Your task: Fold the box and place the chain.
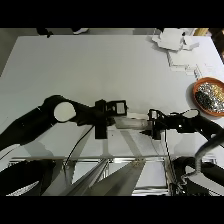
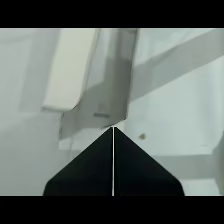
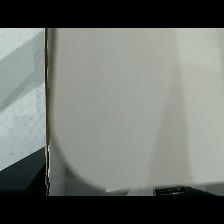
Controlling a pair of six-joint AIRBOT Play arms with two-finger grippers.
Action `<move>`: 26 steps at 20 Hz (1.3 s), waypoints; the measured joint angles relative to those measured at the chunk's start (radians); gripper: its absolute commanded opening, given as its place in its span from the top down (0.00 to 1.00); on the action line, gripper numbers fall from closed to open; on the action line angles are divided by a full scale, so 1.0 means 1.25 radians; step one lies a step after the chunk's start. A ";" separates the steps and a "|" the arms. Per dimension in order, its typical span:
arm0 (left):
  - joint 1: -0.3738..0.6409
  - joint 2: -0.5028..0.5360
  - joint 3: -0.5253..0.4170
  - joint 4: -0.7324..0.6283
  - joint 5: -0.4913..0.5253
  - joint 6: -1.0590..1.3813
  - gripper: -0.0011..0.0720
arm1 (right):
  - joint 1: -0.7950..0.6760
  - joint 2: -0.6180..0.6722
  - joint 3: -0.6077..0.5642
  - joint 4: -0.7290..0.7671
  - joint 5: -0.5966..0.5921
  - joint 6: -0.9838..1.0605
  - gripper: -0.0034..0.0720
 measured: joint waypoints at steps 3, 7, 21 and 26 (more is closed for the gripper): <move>-0.074 -0.040 0.008 0.004 0.041 -0.012 0.98 | 0.000 0.000 0.000 0.000 0.000 0.000 0.34; -0.107 -0.130 0.070 0.009 0.053 -0.029 0.98 | 0.000 0.000 0.000 0.000 0.000 0.000 0.34; 0.024 -0.377 0.186 -0.076 0.255 -0.034 0.98 | 0.000 0.000 0.000 0.001 -0.002 0.001 0.34; 0.042 -0.402 0.187 -0.105 0.232 -0.034 0.98 | 0.000 0.000 0.000 0.001 -0.002 0.000 0.34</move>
